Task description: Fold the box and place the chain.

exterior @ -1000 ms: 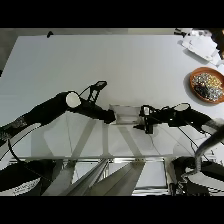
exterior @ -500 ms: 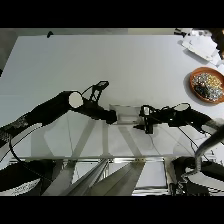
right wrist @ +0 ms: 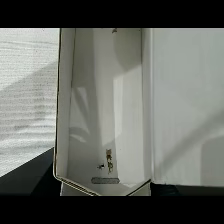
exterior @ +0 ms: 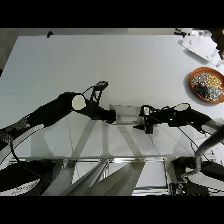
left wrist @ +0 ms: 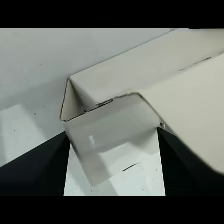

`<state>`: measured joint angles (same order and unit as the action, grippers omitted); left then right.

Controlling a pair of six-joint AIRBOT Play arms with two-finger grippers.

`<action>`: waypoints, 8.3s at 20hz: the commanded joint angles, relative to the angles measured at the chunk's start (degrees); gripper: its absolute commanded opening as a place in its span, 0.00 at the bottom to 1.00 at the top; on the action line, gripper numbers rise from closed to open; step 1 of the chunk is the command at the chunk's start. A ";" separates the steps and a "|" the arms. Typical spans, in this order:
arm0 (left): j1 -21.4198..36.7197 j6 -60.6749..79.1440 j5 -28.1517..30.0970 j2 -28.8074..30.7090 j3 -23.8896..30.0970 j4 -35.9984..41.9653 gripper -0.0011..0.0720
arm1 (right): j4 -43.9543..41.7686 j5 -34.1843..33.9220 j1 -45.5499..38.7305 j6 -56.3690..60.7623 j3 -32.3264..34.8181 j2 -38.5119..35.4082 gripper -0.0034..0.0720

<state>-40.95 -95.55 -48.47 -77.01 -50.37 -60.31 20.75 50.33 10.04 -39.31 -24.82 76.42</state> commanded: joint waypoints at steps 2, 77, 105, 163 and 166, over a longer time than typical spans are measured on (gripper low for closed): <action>-2.38 -8.11 -0.79 -1.44 -2.47 -6.05 0.80 | 0.00 0.02 -0.04 0.00 -0.02 -0.04 0.60; -8.79 -33.46 -20.17 -19.23 -20.55 -17.70 0.03 | 0.02 0.02 -0.04 0.00 -0.02 -0.07 0.60; 10.27 48.11 -9.64 17.14 6.25 -8.20 0.97 | 0.02 0.02 -0.04 0.00 -0.02 -0.07 0.60; 10.88 109.22 -4.04 -12.13 6.38 33.66 0.59 | 0.02 0.02 -0.04 0.00 -0.02 -0.07 0.60; 10.82 109.20 -4.76 -12.13 6.38 33.66 0.46 | 0.02 0.02 -0.04 0.00 -0.02 -0.07 0.60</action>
<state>-30.09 13.52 -51.55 -89.14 -44.03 -26.48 20.78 50.37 10.02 -39.22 -24.82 76.40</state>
